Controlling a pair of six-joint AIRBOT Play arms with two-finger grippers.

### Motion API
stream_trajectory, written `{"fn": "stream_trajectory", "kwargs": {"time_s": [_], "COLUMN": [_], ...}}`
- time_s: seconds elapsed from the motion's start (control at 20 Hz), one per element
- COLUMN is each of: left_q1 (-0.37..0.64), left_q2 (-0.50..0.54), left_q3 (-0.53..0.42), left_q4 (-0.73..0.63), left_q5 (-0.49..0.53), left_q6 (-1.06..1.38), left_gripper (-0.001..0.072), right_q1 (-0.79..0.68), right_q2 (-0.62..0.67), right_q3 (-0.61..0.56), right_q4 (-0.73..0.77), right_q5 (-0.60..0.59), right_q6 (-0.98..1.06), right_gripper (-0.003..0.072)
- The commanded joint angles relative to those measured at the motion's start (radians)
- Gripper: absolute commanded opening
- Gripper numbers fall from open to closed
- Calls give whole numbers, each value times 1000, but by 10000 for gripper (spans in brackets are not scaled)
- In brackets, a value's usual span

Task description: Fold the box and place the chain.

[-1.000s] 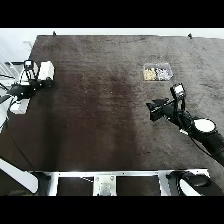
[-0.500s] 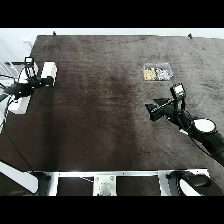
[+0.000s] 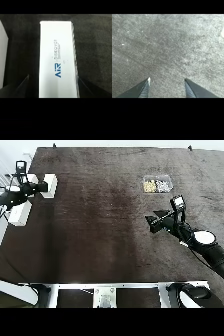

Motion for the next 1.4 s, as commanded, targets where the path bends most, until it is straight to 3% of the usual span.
{"fn": "stream_trajectory", "kwargs": {"time_s": [0.0,0.1,0.15,0.25,0.4,0.5,0.65,0.95,1.1,1.35], "left_q1": [6,6,5,5,-4,-48,-133,-232,-234,-234], "left_q2": [66,109,134,190,318,438,620,962,1120,1380], "left_q3": [1,1,0,0,-24,-108,-296,-693,-882,-1122], "left_q4": [1,1,0,0,-21,-73,-195,-625,-663,-682], "left_q5": [-43,-100,-131,-160,-182,-119,-13,-89,-110,-95], "left_q6": [3,32,72,74,115,215,360,750,788,776], "left_gripper": [499,51,17,15,13,12,12,12,12,12], "right_q1": [0,1,0,0,0,1,0,0,0,0], "right_q2": [1,4,4,5,40,89,170,301,380,504], "right_q3": [0,1,1,1,1,1,1,-42,-113,-207], "right_q4": [1,1,1,2,25,28,27,26,27,27], "right_q5": [2,4,4,4,0,-48,-141,-146,-146,-146], "right_q6": [0,0,0,1,7,55,90,90,91,90], "right_gripper": [441,267,213,21,15,14,14,14,14,15]}}
